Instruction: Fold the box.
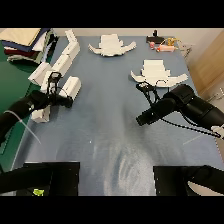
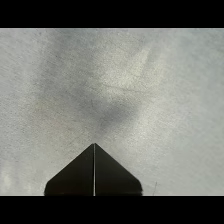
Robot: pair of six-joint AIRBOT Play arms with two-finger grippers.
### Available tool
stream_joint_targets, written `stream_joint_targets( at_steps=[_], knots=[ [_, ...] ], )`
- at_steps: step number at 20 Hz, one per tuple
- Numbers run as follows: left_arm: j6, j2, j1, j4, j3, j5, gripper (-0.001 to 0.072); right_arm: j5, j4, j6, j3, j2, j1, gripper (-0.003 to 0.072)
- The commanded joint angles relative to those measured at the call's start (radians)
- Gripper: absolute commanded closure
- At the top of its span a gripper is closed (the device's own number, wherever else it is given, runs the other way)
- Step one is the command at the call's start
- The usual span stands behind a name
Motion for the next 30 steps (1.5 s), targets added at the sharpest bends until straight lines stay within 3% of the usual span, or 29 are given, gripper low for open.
stream_joint_targets(
  at_steps=[1, 8, 13, 21, 30],
  knots=[
    [-0.056, -0.163, 0.007, -0.027, 0.17, 0.043, 0.0191, 0.0, 0.0, 0.0, 0.001, 0.0, -0.001, 0.0681],
    [-0.089, -0.399, 0.014, -0.026, 0.45, 0.046, 0.0191, 0.001, 0.0, 0.0, 0.001, 0.0, -0.001, 0.0681],
    [-0.135, -0.504, 0.059, -0.022, 0.579, 0.039, 0.0191, 0.001, 0.0, 0.0, 0.001, 0.0, -0.001, 0.0681],
    [-0.133, -0.534, 0.127, -0.004, 0.612, 0.034, 0.0191, 0.0, 0.0, 0.0, 0.001, 0.0, -0.001, 0.0681],
    [-0.126, -0.534, 0.126, 0.033, 0.612, 0.009, 0.0191, 0.0, 0.0, 0.0, 0.001, 0.0, -0.001, 0.0681]
  ],
)
